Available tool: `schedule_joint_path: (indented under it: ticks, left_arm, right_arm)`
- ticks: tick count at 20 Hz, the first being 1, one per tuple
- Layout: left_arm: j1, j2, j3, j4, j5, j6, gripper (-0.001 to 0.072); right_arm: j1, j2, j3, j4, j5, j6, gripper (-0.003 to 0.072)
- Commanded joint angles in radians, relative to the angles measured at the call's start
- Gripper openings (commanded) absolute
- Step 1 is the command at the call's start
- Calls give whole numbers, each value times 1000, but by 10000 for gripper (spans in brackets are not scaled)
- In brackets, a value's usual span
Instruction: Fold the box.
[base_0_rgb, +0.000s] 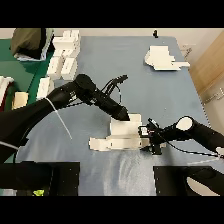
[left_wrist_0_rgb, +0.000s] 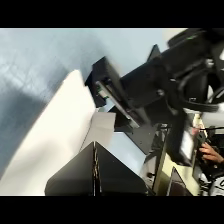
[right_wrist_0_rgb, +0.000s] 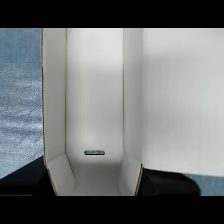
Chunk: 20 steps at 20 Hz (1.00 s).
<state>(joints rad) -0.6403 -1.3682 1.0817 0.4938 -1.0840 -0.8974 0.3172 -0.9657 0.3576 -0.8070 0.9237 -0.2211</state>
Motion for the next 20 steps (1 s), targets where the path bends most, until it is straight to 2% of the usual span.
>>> schedule_joint_path:
  ticks: [1, 4, 9, 10, 11, 12, 16, 20]
  left_arm:
    - [0, 99, -3, 64, 0, 54, 14]
    - [4, 222, -64, 212, 10, 53, 12]
    - [69, 480, -323, 242, 56, 218, 17]
    - [71, 513, -366, 253, 55, 277, 61]
    - [69, 531, -398, 264, 58, 317, 456]
    - [66, 539, -425, 273, 67, 332, 699]
    - [67, 538, -458, 331, 58, 443, 699]
    - [137, 540, -525, 326, 104, 706, 699]
  right_arm:
    - [1, 0, 0, 0, 3, 0, 508]
    - [1, 0, 0, 0, 3, 0, 507]
    - [1, 0, 0, 0, 3, 0, 508]
    - [1, 0, 0, 0, 3, 0, 507]
    - [1, 0, 0, 0, 3, 0, 508]
    - [1, 0, 0, 0, 3, 0, 508]
    - [1, 0, 0, 0, 3, 0, 508]
    - [0, 0, 0, 0, 3, 0, 508]
